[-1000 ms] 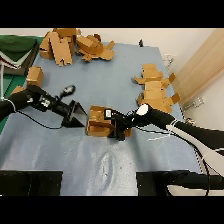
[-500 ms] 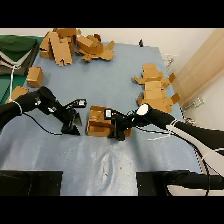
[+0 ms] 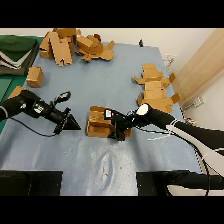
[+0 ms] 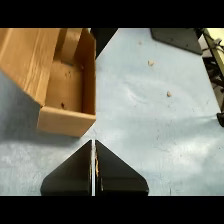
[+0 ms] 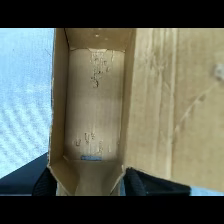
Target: Fold the box.
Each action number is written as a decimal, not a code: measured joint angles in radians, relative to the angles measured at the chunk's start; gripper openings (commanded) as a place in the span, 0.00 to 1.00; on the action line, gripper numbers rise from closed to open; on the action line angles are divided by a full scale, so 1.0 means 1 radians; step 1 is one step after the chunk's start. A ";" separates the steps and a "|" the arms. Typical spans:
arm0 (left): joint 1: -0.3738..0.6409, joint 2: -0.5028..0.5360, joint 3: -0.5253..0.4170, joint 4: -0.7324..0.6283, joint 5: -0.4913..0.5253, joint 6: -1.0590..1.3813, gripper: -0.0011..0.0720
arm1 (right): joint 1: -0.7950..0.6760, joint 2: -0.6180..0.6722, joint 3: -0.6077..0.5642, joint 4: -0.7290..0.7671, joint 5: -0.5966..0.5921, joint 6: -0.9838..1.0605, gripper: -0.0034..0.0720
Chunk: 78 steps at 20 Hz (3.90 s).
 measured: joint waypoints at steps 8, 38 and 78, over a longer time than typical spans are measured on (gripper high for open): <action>0.016 0.137 -0.190 -0.205 0.273 0.280 0.97 | 0.000 0.000 0.000 0.000 0.003 0.000 0.72; -0.285 0.119 -0.192 -0.192 0.624 0.330 0.97 | 0.000 0.000 0.000 -0.008 -0.005 -0.001 0.72; -0.340 0.113 -0.190 -0.196 0.654 0.362 0.54 | 0.000 0.000 0.000 0.006 -0.008 0.000 0.72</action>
